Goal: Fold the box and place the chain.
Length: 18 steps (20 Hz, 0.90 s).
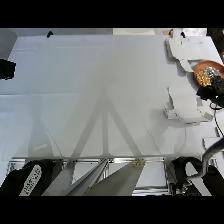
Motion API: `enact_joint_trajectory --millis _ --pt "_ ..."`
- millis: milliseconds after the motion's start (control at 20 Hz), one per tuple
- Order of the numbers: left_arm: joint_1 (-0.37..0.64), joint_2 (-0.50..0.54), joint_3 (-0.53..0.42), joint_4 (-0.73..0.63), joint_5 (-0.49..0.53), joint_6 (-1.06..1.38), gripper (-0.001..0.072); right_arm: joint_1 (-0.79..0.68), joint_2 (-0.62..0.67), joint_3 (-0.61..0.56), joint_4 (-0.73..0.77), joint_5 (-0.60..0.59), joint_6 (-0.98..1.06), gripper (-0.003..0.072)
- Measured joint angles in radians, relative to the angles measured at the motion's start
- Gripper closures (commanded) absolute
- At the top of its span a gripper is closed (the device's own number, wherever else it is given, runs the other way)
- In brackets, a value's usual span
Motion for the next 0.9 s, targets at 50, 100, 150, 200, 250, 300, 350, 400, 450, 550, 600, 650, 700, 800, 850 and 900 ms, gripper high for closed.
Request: enact_joint_trajectory --millis 50,100,150,200,250,300,350,400,450,550,600,650,700,800,850,900 --pt "0.0 0.0 0.0 0.0 0.0 0.0 0.0016 -0.045 -0.015 0.02 0.013 0.024 -0.025 0.0381" --pt "0.0 0.0 0.0 0.0 0.0 0.0 0.0016 -0.092 -0.038 0.051 0.028 0.058 -0.057 0.0377" --pt "0.0 0.0 0.0 0.0 0.0 0.0 0.0016 -0.133 -0.064 0.087 0.043 0.09 -0.091 0.0376" --pt "0.0 0.0 0.0 0.0 0.0 0.0 0.0016 -0.176 -0.097 0.132 0.063 0.124 -0.127 0.0371" --pt "0.0 0.0 0.0 0.0 0.0 0.0 0.0016 -0.217 -0.132 0.182 0.084 0.158 -0.156 0.0343" --pt "0.0 0.0 0.0 0.0 0.0 0.0 0.0016 -0.254 -0.169 0.232 0.101 0.187 -0.181 0.0315" --pt "0.0 0.0 0.0 0.0 0.0 0.0 0.0016 -0.289 -0.209 0.284 0.121 0.224 -0.204 0.0266" --pt "0.0 0.0 0.0 0.0 0.0 0.0 0.0016 -0.325 -0.255 0.34 0.137 0.268 -0.229 0.0232" --pt "0.0 0.0 0.0 0.0 0.0 0.0 0.0016 -0.356 -0.298 0.389 0.147 0.309 -0.255 0.0221" --pt "0.0 0.0 0.0 0.0 0.0 0.0 0.0016 -0.418 -0.386 0.474 0.164 0.393 -0.313 0.0221" --pt "0.0 0.0 0.0 0.0 0.0 0.0 0.0016 -0.445 -0.423 0.5 0.171 0.417 -0.339 0.0222" --pt "0.0 0.0 0.0 0.0 0.0 0.0 0.0016 -0.471 -0.457 0.519 0.174 0.436 -0.363 0.0222" --pt "0.0 0.0 0.0 0.0 0.0 0.0 0.0016 -0.498 -0.492 0.534 0.179 0.444 -0.387 0.0222" --pt "0.0 0.0 0.0 0.0 0.0 0.0 0.0016 -0.547 -0.559 0.552 0.191 0.451 -0.424 0.0222" --pt "0.0 0.0 0.0 0.0 0.0 0.0 0.0016 -0.571 -0.595 0.557 0.204 0.45 -0.444 0.0223" --pt "0.0 0.0 0.0 0.0 0.0 0.0 0.0016 -0.591 -0.628 0.561 0.22 0.45 -0.465 0.0223"
